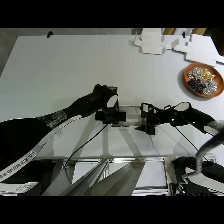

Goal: Fold the box and place the chain.

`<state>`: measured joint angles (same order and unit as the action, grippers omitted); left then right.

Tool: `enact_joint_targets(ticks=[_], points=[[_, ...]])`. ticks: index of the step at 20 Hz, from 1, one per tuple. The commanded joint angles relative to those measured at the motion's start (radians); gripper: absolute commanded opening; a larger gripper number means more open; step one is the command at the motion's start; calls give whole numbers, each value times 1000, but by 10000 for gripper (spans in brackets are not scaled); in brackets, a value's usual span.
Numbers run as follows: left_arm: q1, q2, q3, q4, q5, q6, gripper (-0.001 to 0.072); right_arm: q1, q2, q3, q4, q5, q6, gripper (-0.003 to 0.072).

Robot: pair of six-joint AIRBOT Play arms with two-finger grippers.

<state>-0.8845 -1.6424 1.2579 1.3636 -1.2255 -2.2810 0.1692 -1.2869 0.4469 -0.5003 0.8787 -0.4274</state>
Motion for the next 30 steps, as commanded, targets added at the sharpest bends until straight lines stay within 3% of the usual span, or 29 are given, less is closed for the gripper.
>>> enact_joint_targets(ticks=[1,4,6,10,13,14,22,24,26,27,28,30], points=[[1,13,-21,21,11,-31,204,0,1,0,0,0,0,410],[1,13,-28,16,22,-35,170,0,1,0,0,0,0,410],[1,12,-36,13,21,-36,1,0,1,0,0,0,0,410],[1,10,-39,14,41,-39,2,0,1,0,0,0,0,410],[1,10,-39,16,62,-38,95,0,1,0,0,0,0,410],[1,10,-39,21,65,-38,95,0,1,0,0,0,0,410],[1,0,-39,39,79,-39,89,0,1,0,0,0,0,410],[1,-7,-39,32,77,-39,1,0,1,0,0,0,0,410],[1,-7,-39,32,77,-39,1,0,1,0,0,0,0,410],[1,-6,-39,32,77,-39,11,0,1,0,0,0,0,410],[1,-5,-39,32,77,-38,82,0,1,0,0,0,0,410],[1,2,-39,32,72,-36,318,0,1,0,0,0,0,410]])
